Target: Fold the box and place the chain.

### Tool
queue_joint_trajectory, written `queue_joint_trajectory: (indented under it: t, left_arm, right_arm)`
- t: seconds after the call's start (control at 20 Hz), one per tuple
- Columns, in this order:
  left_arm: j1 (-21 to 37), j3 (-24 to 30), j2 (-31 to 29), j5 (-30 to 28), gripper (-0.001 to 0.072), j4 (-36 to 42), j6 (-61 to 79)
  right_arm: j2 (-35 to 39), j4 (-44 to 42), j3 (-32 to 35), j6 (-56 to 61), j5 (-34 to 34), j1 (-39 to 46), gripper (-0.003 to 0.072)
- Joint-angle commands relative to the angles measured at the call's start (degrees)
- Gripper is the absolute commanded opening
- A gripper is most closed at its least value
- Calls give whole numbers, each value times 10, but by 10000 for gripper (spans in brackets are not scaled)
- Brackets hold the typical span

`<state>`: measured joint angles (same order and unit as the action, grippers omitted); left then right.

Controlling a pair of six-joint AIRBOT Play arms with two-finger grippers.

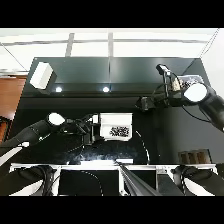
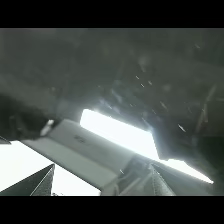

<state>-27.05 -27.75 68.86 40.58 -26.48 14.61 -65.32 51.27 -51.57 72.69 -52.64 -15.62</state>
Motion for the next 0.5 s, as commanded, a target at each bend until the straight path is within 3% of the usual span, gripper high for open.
queue_joint_trajectory:
  t: [0.0,0.1,0.45]
  left_arm:
    - [0,0,0,-11,327,-2,-19]
    - [0,0,1,-12,327,-2,-26]
    - [0,0,0,-12,327,-2,-26]
  right_arm:
    - [-65,-100,-37,-114,-20,-6,698]
    - [-84,-130,-43,-191,-45,-13,698]
    - [-86,-75,-43,-433,-150,-46,698]
